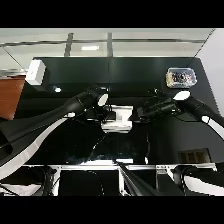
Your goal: Fold the box and place the chain.
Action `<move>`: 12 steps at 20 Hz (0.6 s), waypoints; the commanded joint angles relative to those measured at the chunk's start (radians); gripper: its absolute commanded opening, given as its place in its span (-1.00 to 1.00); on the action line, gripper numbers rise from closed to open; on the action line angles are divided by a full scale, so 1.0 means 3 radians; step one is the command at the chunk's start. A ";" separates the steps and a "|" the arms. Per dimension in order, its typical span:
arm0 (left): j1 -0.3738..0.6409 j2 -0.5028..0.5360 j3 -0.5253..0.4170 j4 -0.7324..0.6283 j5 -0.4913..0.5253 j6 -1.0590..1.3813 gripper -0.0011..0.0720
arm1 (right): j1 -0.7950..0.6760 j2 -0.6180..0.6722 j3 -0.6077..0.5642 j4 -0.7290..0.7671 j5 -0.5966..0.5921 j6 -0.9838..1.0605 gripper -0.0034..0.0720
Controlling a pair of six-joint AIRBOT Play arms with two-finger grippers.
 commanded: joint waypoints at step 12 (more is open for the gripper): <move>0.0001 -0.0003 0.0003 0.0001 0.0001 0.0001 -0.90 | 0.0982 -0.0005 0.0581 -0.1920 -0.0347 0.2675 -0.13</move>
